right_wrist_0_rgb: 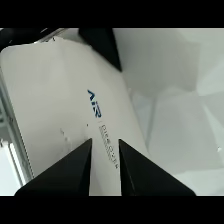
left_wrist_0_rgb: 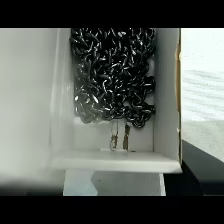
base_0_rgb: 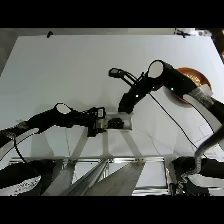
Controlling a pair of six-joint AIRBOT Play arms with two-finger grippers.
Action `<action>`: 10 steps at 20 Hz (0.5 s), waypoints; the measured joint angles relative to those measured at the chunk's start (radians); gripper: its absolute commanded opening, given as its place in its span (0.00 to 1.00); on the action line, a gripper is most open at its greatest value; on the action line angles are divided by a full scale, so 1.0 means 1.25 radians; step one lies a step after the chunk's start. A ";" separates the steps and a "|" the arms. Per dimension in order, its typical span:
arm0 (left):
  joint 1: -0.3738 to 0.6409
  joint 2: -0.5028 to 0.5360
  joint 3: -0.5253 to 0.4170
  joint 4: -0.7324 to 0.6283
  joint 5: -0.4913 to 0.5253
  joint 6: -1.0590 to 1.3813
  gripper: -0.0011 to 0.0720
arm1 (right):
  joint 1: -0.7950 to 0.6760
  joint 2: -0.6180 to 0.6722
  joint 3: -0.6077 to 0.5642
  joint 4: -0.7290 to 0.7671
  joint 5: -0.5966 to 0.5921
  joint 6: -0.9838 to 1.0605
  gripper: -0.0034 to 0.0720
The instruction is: Fold the box and place the chain.
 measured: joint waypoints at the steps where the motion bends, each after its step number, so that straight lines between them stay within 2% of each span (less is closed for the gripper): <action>1: 0.000 0.000 0.000 0.000 0.000 0.000 0.21 | 0.009 0.006 -0.001 -0.023 0.012 -0.002 0.31; 2: 0.000 0.000 0.000 0.000 0.000 0.000 0.21 | 0.017 0.015 -0.003 -0.041 0.022 -0.004 0.33; 3: 0.000 0.000 0.000 0.000 0.000 0.000 0.21 | 0.025 0.023 -0.006 -0.058 0.027 -0.008 0.46; 4: 0.000 0.000 0.000 0.000 0.000 0.000 0.21 | 0.034 0.031 -0.011 -0.077 0.033 -0.015 0.53; 7: 0.000 0.000 0.000 0.000 0.000 0.000 0.21 | 0.061 0.056 -0.031 -0.120 0.037 -0.041 0.54; 8: 0.000 0.000 0.000 0.000 0.000 0.000 0.21 | 0.071 0.065 -0.040 -0.137 0.031 -0.048 0.65; 10: 0.000 0.000 0.000 0.000 0.000 0.000 0.21 | 0.091 0.080 -0.060 -0.170 0.008 -0.057 0.69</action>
